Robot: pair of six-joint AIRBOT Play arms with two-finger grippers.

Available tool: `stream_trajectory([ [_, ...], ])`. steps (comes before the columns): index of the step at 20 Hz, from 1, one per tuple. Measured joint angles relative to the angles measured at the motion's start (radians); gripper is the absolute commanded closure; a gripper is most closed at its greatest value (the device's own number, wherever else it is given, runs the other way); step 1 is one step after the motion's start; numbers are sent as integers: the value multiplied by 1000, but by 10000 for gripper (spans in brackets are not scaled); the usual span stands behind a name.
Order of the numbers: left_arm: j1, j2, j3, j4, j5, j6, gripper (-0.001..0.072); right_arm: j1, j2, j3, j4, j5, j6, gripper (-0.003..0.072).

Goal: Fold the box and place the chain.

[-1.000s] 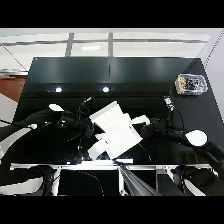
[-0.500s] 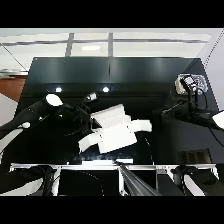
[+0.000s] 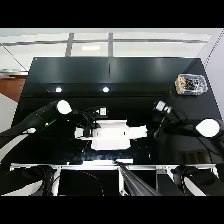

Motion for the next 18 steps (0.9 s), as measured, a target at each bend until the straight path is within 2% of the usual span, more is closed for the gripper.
stream_trajectory([
  [7,-4,-31,0,4,11,2,678,201,-10,-69,45,-97,-116,-34],
  [18,-4,-34,0,10,10,2,678,352,-143,-97,74,-172,-259,-34],
])
